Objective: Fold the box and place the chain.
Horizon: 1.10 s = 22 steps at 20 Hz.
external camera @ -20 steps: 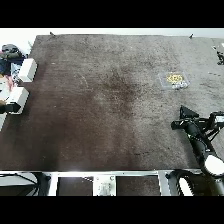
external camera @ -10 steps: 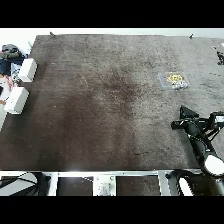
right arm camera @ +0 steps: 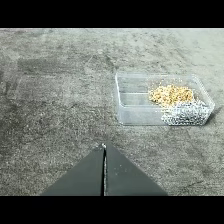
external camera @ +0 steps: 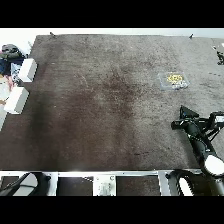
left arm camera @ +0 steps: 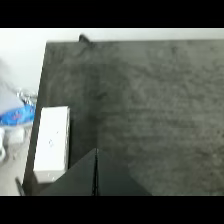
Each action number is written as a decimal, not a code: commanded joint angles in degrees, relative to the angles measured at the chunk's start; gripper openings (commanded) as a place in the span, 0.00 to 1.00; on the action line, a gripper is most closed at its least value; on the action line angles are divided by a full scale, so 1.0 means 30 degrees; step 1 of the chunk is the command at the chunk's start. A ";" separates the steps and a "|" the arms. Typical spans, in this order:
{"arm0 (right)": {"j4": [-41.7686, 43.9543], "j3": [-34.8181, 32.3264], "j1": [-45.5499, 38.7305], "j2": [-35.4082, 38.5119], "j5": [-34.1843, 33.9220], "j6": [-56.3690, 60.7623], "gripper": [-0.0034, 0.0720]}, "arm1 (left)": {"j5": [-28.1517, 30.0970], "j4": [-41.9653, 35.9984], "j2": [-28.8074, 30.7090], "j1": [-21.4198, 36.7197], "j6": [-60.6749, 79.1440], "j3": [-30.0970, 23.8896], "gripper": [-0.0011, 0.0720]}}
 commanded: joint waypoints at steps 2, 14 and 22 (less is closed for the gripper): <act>0.0007 -0.0007 0.0007 0.0007 0.0007 0.0000 0.06 | 0.8466 -0.1260 0.4175 -0.5034 0.1428 -0.4233 0.02; 0.0007 -0.0007 0.0007 0.0007 0.0000 0.0000 0.06 | 1.5293 -0.1260 1.3413 -1.3347 -0.0255 -1.6466 0.02; 0.0000 -0.0007 0.0007 0.0007 0.0000 0.0000 0.06 | 1.5701 -0.1260 1.3413 -1.3347 -0.0255 -1.6713 0.03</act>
